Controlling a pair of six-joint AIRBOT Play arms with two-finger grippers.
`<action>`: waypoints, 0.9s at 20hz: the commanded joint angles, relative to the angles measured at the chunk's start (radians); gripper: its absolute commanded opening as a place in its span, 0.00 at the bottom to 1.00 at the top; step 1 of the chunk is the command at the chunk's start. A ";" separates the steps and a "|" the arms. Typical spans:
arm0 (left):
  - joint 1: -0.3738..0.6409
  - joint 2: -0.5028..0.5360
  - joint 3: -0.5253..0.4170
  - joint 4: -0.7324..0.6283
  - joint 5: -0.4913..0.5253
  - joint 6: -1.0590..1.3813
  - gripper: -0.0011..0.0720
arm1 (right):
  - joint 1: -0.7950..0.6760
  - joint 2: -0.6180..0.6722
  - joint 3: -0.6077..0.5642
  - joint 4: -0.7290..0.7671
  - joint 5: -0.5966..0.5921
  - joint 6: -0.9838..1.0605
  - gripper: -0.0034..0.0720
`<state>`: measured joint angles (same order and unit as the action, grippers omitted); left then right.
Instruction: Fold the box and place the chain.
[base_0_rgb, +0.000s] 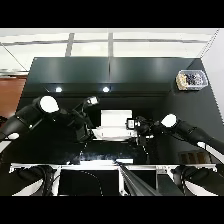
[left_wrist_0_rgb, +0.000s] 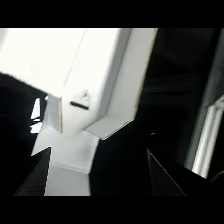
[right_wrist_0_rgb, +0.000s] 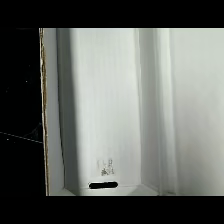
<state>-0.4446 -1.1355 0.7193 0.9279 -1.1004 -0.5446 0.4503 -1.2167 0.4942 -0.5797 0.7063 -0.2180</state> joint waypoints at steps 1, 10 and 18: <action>-0.034 0.005 -0.092 0.037 0.183 0.219 0.99 | 0.000 -0.001 0.000 0.000 0.000 0.000 0.61; -0.190 -0.006 -0.116 -0.020 0.365 0.392 0.45 | 0.000 -0.001 0.000 0.001 0.000 0.000 0.61; -0.185 -0.036 -0.117 -0.218 0.367 0.369 0.39 | 0.000 -0.001 0.000 0.001 0.000 0.000 0.61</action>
<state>-0.6281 -1.1522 0.6033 0.8371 -0.7395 -0.1715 0.4503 -1.2167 0.4942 -0.5797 0.7063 -0.2188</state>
